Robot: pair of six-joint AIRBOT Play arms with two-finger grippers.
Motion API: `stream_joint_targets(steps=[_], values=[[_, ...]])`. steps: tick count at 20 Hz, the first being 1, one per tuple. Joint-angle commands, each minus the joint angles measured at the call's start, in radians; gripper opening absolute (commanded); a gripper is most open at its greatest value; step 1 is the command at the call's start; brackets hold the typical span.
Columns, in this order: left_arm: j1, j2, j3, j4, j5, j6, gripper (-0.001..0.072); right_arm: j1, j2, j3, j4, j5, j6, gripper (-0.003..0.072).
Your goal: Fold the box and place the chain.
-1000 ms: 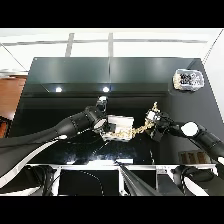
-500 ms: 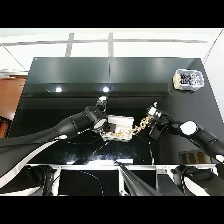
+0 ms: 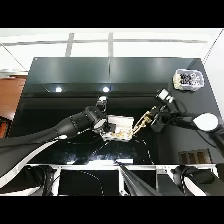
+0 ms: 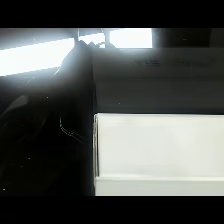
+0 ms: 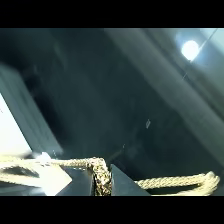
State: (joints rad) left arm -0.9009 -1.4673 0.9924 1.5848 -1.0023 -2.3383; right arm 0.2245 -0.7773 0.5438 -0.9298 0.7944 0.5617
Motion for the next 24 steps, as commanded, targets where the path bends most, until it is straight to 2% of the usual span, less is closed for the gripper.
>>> stream_joint_targets(steps=[1,5,8,11,13,18,24], values=[[0.000,0.000,0.000,0.000,0.000,0.000,0.0031,0.000,0.099,0.134,-0.024,0.187,0.188,0.0043],[0.000,0.000,0.000,0.000,0.000,0.000,0.0032,0.000,0.133,0.293,0.006,0.452,0.315,0.0043],[0.000,0.000,0.000,0.001,0.000,0.000,0.0031,0.000,0.133,0.357,0.161,0.510,0.348,0.0043],[0.000,0.000,0.000,0.000,0.000,0.000,0.0032,0.001,0.132,0.364,0.401,0.476,0.348,0.0043],[0.000,0.000,0.000,0.000,0.000,0.000,0.0032,0.003,0.132,0.364,0.486,0.438,0.347,0.0043],[0.000,0.000,0.000,0.001,-0.001,0.000,0.0032,0.086,0.130,0.364,0.519,0.280,0.346,0.0042],[0.000,0.000,0.000,0.000,0.000,0.000,0.0032,0.156,0.130,0.364,0.602,0.176,0.346,0.0043]])
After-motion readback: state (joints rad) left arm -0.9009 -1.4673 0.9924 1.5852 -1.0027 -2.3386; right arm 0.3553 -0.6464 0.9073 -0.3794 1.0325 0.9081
